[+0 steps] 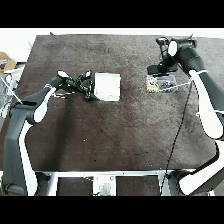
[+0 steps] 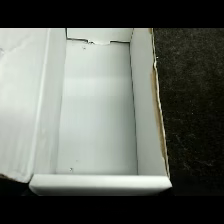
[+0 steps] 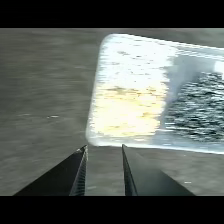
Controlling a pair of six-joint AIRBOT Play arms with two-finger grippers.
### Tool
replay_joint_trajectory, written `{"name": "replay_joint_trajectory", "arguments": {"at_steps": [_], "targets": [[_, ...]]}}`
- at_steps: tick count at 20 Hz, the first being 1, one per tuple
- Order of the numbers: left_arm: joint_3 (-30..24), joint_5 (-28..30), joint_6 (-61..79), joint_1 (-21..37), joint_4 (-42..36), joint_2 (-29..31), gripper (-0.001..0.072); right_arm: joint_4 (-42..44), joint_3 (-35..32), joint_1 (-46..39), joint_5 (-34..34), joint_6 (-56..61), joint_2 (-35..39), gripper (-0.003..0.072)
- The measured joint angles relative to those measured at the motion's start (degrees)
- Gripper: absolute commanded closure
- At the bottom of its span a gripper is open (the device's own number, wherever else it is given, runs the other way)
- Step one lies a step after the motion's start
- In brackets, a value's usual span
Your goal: Fold the box and place the chain.
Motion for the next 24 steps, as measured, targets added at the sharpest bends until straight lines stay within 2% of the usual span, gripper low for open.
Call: {"name": "replay_joint_trajectory", "arguments": {"at_steps": [5, 14, 15, 16, 20, 21, 24], "targets": [[0.00, 0.00, 0.02, 0.00, 0.00, 0.00, 0.0294, 2.95, -0.07, -3.19, -0.42, -3.39, -4.66, 0.0430], [0.00, -0.02, 0.00, 0.00, 0.00, 0.00, 0.0294, 8.63, -0.02, -4.07, -5.88, -6.12, -8.85, 0.0432], [0.00, -0.02, 0.00, 0.00, 0.00, 0.00, 0.0294, 9.16, -0.04, -4.07, -5.97, -6.23, -9.25, 0.0522], [0.00, -0.02, 0.00, 0.00, 0.00, 0.00, 0.0294, 9.42, -0.04, -4.00, -6.27, -6.54, -9.44, 0.0548], [0.00, -0.02, 0.00, 0.00, 0.00, 0.00, 0.0294, 10.12, -0.02, -4.09, -6.91, -6.80, -9.86, 0.0560], [0.00, -0.02, 0.02, 0.00, 0.00, 0.00, 0.0294, 10.21, -0.02, -4.07, -6.97, -6.91, -9.94, 0.0682], [0.00, -0.02, 0.00, 0.00, -0.02, 0.00, 0.0294, 10.27, -0.02, -4.07, -6.99, -6.91, -9.94, 0.0683]]}}
